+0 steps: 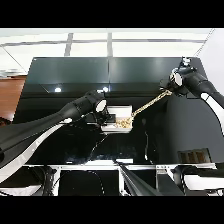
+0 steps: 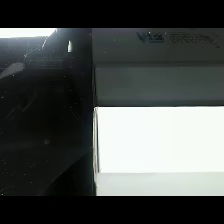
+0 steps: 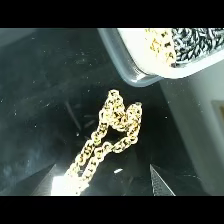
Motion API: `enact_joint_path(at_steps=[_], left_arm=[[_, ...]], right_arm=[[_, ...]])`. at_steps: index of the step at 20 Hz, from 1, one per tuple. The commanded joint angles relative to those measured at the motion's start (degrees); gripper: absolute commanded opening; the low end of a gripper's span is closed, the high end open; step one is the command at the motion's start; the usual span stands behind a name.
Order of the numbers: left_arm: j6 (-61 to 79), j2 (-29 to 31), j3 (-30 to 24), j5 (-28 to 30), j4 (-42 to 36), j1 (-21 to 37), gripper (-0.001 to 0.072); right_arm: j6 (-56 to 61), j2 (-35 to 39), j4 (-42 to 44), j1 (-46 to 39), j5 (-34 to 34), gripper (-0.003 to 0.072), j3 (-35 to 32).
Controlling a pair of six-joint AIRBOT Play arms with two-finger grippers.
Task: Fold the box and place the chain.
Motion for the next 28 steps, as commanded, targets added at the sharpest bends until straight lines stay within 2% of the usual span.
enact_joint_path(at_steps=[1,20,21,22,25,26,28], left_arm=[[0.0,0.0,0.0,0.0,0.0,0.0,0.0030],[0.0,0.0,0.0,0.3,0.0,0.0,0.0030],[0.0,0.0,0.0,0.2,0.0,0.0,0.0030],[0.0,0.0,0.0,0.2,0.0,0.0,0.0030],[0.0,0.0,0.0,0.2,0.0,0.0,0.0030],[0.0,0.0,0.0,0.2,0.0,0.0,0.0030],[0.0,0.0,0.0,0.2,0.0,0.0,0.0030]], right_arm=[[2.7,-2.1,4.2,-1.4,-0.3,0.0720,0.9],[0.1,-4.7,5.9,1.0,-0.5,0.0720,0.9],[0.1,-4.8,5.9,1.0,-0.1,0.0654,0.9],[0.1,-4.8,5.9,1.0,0.6,0.0543,0.9],[0.0,-4.8,5.9,1.0,2.7,0.0536,0.9],[0.0,-4.8,5.9,1.0,3.3,0.0403,0.9],[-0.7,-4.8,6.1,1.0,3.5,0.0345,0.9]])
